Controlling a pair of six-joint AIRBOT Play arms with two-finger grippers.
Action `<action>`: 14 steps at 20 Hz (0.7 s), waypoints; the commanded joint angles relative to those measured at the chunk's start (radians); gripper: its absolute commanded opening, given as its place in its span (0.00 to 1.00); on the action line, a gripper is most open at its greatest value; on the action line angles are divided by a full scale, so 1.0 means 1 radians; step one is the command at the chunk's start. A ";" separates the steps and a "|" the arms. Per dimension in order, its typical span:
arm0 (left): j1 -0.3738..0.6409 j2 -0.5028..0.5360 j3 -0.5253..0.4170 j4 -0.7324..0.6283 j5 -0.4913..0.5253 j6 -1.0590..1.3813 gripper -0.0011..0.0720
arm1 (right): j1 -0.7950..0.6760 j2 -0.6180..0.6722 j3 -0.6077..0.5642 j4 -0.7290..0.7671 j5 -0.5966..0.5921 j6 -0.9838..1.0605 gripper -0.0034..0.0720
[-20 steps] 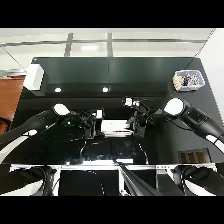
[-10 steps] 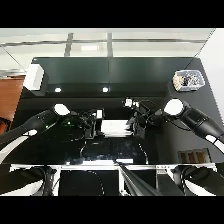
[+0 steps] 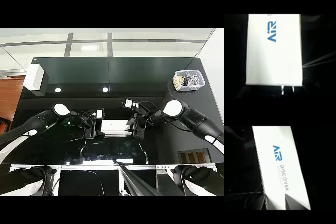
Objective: Fold the box and place the chain.
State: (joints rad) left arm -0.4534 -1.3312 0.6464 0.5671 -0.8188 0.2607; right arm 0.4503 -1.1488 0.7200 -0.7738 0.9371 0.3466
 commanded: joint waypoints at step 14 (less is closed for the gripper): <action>0.000 0.000 0.000 0.000 -0.001 0.000 0.64 | -0.039 0.005 0.071 0.074 0.220 0.594 0.06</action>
State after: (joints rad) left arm -0.4534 -1.3312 0.6464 0.5678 -0.8215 0.2623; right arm 0.4217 -1.1423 0.8040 -0.7113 1.1355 0.7223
